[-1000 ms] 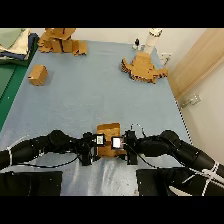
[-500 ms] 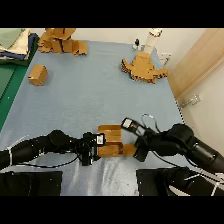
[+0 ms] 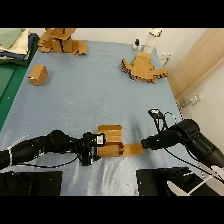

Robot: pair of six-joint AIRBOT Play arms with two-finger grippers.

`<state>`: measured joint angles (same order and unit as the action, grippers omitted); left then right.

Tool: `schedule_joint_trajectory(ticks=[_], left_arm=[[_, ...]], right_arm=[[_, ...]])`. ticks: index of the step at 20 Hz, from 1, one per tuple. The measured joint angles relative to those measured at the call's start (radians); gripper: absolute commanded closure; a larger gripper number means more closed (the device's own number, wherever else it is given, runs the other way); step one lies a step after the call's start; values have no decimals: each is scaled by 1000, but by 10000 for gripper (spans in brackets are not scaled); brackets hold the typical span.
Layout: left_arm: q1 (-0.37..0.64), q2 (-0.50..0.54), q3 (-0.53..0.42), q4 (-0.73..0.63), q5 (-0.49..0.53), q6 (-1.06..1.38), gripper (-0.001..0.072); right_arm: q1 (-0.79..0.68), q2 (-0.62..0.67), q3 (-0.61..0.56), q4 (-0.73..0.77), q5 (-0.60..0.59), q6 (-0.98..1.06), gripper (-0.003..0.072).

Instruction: Fold the box.

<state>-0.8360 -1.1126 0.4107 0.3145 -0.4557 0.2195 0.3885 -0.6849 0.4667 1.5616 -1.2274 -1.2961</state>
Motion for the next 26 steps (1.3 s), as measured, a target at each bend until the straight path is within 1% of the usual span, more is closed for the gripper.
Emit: schedule_joint_trajectory(ticks=[3,8,14,17,18,19,20,26], left_arm=[[0,0,0,0,0,0,346],[0,0,0,0,0,0,346],[0,0,0,0,0,0,346],[0,0,0,0,0,0,346],[0,0,0,0,0,0,346],[0,0,0,0,0,0,346],[0,0,0,0,0,0,346],[0,0,0,0,0,0,346]], right_arm=[[-19,-54,-12,143,68,-67,680],[-29,-100,-35,252,109,-146,680],[-31,-106,-51,411,120,-272,680],[-31,-70,-47,463,120,-311,678],[-31,-51,-44,475,120,-317,618],[-31,-31,-43,486,119,-322,422],[-31,-15,-42,491,118,-327,366],[-31,23,-29,533,108,-343,361]])
